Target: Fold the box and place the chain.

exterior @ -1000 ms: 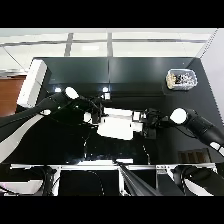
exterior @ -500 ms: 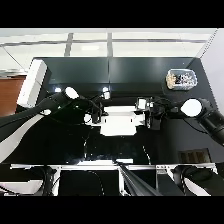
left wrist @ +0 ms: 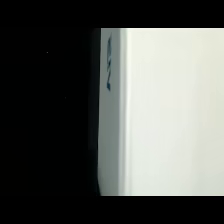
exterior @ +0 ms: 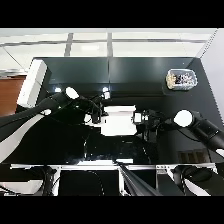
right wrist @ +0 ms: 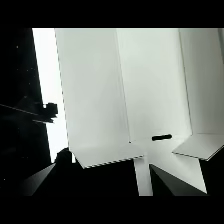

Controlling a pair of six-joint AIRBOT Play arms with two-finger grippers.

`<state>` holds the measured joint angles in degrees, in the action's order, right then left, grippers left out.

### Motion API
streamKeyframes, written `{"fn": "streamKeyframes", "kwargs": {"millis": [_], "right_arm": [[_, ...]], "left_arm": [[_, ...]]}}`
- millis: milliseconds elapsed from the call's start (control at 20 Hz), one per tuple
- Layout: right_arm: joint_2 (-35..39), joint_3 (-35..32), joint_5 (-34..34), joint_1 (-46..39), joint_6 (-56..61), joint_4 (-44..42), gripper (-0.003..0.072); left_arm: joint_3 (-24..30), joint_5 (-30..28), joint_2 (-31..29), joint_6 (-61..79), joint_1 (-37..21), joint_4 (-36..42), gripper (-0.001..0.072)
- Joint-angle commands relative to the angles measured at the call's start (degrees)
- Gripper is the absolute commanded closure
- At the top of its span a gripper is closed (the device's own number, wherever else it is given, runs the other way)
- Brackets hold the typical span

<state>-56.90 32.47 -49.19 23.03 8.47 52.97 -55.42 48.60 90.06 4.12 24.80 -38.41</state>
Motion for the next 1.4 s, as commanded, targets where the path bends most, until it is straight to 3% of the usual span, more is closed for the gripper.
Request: {"fn": "streamKeyframes", "kwargs": {"millis": [0, 250, 550, 800, 1350], "right_arm": [[-0.7, -2.2, 3.3, 1.5, -0.5, 0.7, 0.0032], [-5.1, -2.3, 13.8, 6.4, -1.9, 0.8, 0.0032], [-7.1, -1.8, 17.3, 7.3, 0.3, 0.7, 0.0032], [-4.7, 2.7, 14.7, 4.3, 1.1, 0.3, 0.0032], [-8.7, 3.7, 14.9, -4.5, -14.6, -18.3, 0.0032]], "left_arm": [[0.0, 0.0, 0.0, 0.0, 0.0, 0.0, 0.0678], [0.0, 0.0, 0.0, 0.0, 0.0, 0.0, 0.0678], [0.0, 0.0, 0.0, 0.0, 0.0, 0.0, 0.0678], [0.0, 0.0, 0.0, 0.0, 0.0, 0.0, 0.0678], [0.0, 0.1, 0.0, 0.0, 0.0, 0.0, 0.0679]]}}
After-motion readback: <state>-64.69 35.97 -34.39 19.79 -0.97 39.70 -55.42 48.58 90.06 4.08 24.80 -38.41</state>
